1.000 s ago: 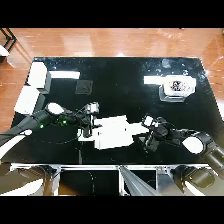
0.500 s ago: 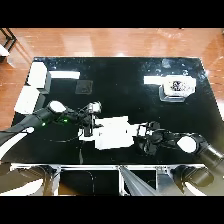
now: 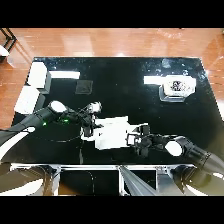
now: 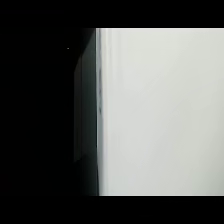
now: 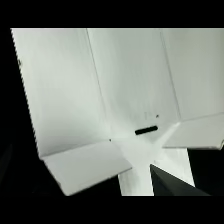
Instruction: Fold the box and place the chain.
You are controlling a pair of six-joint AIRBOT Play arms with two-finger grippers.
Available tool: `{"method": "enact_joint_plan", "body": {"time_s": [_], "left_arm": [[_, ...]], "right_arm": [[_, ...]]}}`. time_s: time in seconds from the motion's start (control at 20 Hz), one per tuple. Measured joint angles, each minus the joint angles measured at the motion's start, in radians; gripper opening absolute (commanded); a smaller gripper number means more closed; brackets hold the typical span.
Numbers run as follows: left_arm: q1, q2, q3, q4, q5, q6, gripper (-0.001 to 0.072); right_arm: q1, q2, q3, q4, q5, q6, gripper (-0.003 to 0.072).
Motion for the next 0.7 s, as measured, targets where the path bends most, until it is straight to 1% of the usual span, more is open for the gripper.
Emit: {"method": "enact_joint_plan", "body": {"time_s": [0.25,0.45,0.7], "left_arm": [[0.0,0.0,0.0,0.003,-0.001,-0.002,0.0021],[0.0,0.0,0.0,0.003,-0.001,-0.002,0.0021],[0.0,0.0,0.0,0.003,-0.002,-0.002,0.0021]], "right_arm": [[0.026,-0.008,0.007,0.046,-0.056,0.0,0.0701],[0.024,-0.008,0.046,0.058,-0.048,0.009,0.0702],[-0.028,-0.008,0.09,0.06,-0.035,0.027,0.0702]]}}
